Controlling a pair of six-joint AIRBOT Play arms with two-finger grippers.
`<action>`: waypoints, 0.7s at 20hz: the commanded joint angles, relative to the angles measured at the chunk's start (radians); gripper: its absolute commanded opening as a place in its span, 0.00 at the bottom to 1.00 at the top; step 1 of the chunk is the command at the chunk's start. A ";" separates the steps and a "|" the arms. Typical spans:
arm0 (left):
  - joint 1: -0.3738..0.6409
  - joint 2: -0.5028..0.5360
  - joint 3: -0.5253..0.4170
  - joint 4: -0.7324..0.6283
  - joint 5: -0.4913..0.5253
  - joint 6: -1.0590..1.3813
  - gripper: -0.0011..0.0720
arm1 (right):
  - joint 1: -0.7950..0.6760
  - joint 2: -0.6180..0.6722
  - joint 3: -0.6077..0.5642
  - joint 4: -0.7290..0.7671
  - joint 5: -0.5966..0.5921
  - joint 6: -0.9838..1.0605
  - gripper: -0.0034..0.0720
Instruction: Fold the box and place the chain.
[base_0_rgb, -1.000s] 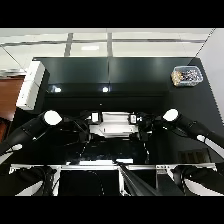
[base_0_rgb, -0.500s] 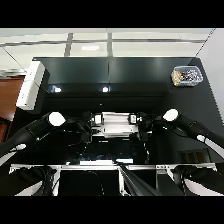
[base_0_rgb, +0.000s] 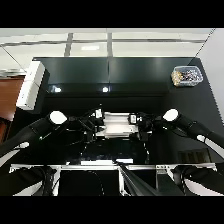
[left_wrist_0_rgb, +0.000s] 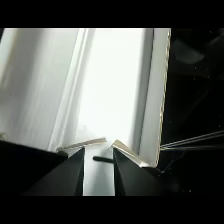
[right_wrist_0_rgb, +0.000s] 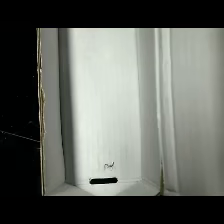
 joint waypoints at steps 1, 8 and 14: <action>-0.025 -0.029 0.000 -0.053 -0.010 0.041 0.32 | 0.000 -0.001 0.000 0.000 0.000 0.000 0.37; -0.031 -0.043 0.000 -0.053 0.016 0.039 0.15 | 0.000 -0.001 0.000 0.000 0.000 0.000 0.37; -0.032 -0.043 0.000 -0.045 0.019 0.030 0.29 | 0.000 -0.001 0.000 0.000 0.000 0.000 0.37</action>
